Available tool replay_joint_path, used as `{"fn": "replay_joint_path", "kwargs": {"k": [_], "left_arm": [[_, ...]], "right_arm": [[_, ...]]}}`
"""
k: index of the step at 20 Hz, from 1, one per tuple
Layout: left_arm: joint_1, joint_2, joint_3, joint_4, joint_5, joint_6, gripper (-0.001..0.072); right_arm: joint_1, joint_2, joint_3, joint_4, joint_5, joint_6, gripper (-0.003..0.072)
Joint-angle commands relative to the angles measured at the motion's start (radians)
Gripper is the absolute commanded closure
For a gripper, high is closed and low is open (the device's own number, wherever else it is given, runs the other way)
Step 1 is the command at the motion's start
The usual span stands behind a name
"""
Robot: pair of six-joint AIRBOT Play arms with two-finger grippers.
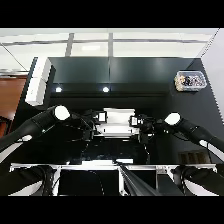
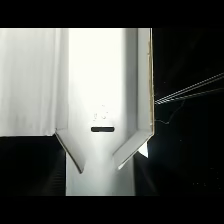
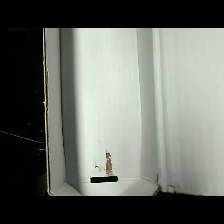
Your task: Fold the box and place the chain.
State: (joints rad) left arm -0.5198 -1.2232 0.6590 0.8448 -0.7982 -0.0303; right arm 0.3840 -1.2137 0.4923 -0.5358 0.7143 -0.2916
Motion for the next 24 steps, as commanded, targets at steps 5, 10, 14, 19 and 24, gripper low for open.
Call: {"fn": "replay_joint_path", "kwargs": {"k": [5,10,14,19,24], "left_arm": [[-0.010,-0.005,0.003,-0.069,-0.041,-0.002,0.0519],[-0.010,-0.031,0.001,-0.207,-0.049,-0.003,0.0549],[-0.010,-0.078,0.001,-0.274,-0.050,-0.002,0.0549],[-0.010,-0.086,0.001,-0.273,-0.052,-0.001,0.0572],[-0.014,-0.086,0.002,-0.273,-0.049,-0.026,0.0317]], "right_arm": [[0.001,0.000,0.000,0.000,0.000,0.000,0.0507],[0.001,0.000,0.000,0.000,0.000,0.000,0.0507],[0.001,0.000,0.000,0.000,0.000,0.000,0.0507],[0.001,0.000,0.000,0.000,0.000,0.000,0.0507],[0.001,0.000,0.000,0.000,0.000,0.001,0.0507]]}}
